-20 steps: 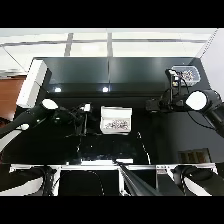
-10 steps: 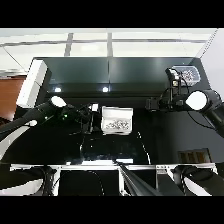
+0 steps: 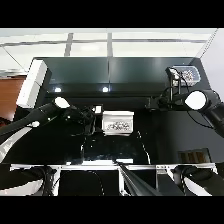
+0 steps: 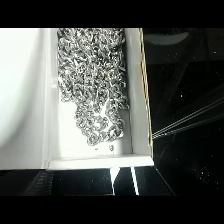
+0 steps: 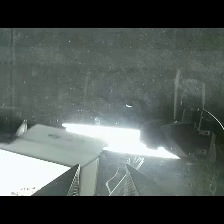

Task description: Fold the box and place the chain.

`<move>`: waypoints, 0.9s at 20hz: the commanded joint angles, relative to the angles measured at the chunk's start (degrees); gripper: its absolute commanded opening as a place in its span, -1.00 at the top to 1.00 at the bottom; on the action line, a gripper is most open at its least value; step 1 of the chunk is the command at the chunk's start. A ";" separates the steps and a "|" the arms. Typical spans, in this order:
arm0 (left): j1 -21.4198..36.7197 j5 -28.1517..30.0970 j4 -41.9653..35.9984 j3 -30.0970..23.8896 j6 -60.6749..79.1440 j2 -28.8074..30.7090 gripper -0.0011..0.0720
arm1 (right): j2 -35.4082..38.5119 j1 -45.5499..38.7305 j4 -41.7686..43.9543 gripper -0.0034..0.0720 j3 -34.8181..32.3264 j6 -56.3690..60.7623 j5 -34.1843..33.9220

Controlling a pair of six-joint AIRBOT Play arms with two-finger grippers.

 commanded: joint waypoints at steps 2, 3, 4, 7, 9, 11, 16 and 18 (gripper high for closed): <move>-0.35 0.59 0.22 0.04 -0.31 -0.04 -0.35 | -1.49 0.02 2.64 -0.94 0.00 0.48 -5.01; -0.35 0.59 0.20 0.04 -0.33 -0.04 -0.35 | -2.29 0.00 7.04 -1.00 0.02 -0.59 -7.39; -0.35 0.59 0.22 0.04 -0.31 -0.04 -0.35 | -3.32 0.09 11.78 -1.00 0.02 -3.76 -9.14; -0.35 0.59 0.22 0.04 -0.31 -0.04 -0.35 | -7.10 2.56 22.51 -1.00 0.02 -20.35 -10.05; -0.35 0.59 0.22 0.04 -0.31 -0.04 -0.35 | -7.63 4.50 23.39 -0.99 0.07 -33.38 -6.34; -0.35 0.59 0.22 0.04 -0.31 -0.04 -0.35 | -6.93 5.77 23.37 -0.99 0.20 -49.31 -0.72; -0.35 0.59 0.24 0.04 -0.31 -0.04 -0.35 | -5.14 6.62 23.50 -0.99 0.17 -71.06 9.11; -0.35 0.59 0.24 0.04 -0.28 -0.04 -0.35 | -5.14 8.15 22.47 -0.99 0.00 -75.65 9.79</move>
